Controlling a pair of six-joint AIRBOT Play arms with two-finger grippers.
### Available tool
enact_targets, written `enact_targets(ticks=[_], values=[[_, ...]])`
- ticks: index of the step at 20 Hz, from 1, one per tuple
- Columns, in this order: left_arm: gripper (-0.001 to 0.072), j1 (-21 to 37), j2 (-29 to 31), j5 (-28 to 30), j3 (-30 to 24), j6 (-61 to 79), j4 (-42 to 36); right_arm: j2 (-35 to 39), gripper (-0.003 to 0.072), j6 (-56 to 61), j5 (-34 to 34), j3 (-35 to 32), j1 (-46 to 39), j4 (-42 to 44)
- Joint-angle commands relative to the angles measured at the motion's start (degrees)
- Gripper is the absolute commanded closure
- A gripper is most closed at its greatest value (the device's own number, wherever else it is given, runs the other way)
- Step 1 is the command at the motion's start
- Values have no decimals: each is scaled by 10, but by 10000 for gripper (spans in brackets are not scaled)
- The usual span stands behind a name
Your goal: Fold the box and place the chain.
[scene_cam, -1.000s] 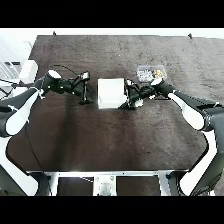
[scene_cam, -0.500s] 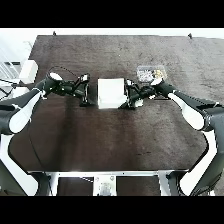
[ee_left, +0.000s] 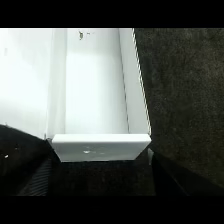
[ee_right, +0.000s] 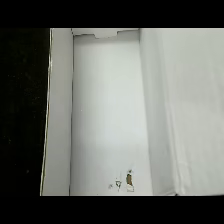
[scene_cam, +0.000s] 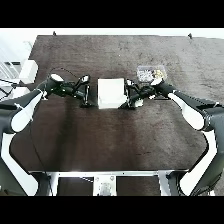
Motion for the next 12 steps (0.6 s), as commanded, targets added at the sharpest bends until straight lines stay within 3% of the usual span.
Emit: enact_targets(ticks=[1,12], values=[[-6,-1,-5,-2,0,5,-6,0,124,0,0,0,0,0],[-6,-10,-6,9,0,24,-17,0,124,0,0,0,0,0]])
